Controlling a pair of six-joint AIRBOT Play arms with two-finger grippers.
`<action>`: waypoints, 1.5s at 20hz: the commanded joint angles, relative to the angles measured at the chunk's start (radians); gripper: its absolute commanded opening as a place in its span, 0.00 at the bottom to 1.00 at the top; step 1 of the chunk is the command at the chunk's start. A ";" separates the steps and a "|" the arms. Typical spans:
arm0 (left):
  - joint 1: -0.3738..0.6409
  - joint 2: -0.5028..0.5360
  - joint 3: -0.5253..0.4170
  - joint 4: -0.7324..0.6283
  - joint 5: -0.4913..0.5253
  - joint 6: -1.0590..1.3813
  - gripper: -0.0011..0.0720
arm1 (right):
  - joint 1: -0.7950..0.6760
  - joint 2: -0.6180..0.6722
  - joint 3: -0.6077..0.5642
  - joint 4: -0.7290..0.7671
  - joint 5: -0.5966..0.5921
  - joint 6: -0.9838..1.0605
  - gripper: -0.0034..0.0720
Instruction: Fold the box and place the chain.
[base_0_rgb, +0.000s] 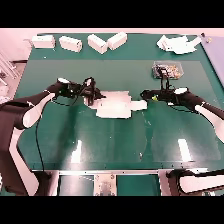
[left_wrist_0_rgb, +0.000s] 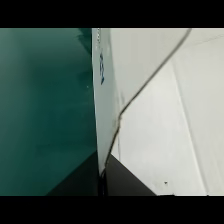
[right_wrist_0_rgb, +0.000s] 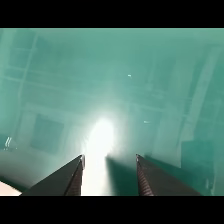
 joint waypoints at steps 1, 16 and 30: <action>0.000 -0.001 0.001 -0.005 -0.008 0.002 0.04 | 0.001 0.011 0.002 0.002 0.000 -0.008 0.56; 0.000 -0.001 0.001 -0.004 -0.007 -0.034 0.04 | 0.116 0.401 -0.159 -0.006 0.096 -0.122 0.47; 0.000 -0.001 0.001 -0.004 -0.006 -0.034 0.04 | 0.259 0.496 -0.341 -0.071 0.125 -0.356 0.89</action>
